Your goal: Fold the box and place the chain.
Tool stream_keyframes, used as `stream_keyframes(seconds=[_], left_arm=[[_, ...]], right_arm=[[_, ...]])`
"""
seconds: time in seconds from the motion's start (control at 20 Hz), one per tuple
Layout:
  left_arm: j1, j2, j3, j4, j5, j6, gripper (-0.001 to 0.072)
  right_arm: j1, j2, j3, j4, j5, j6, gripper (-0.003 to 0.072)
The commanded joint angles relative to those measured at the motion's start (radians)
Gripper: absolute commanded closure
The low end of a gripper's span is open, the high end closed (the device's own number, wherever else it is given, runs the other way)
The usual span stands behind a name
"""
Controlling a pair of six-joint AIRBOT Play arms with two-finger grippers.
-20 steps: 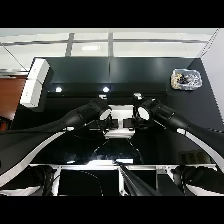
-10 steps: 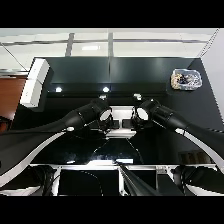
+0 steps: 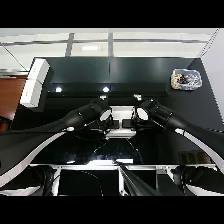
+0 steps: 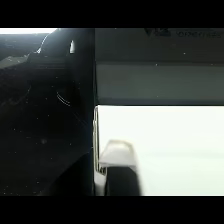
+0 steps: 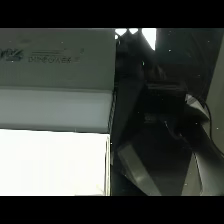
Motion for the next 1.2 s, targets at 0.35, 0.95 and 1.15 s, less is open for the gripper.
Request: stream_keyframes(seconds=[0.35, 0.95, 1.15], left_arm=[[0.001, 0.0, 0.0, 0.002, -0.001, 0.0, 0.0677], [0.001, 0.0, 0.0, 0.002, -0.001, 0.0, 0.0677], [0.001, 0.0, 0.0, 0.002, -0.001, 0.0, 0.0677]], right_arm=[[-0.009, 0.046, 0.0, 0.008, -0.008, 0.002, 0.0372], [-0.127, 0.349, 0.0, -0.01, -0.01, -0.19, 0.0372], [-0.267, 0.421, -0.001, -0.41, 0.008, -0.23, 0.0373]])
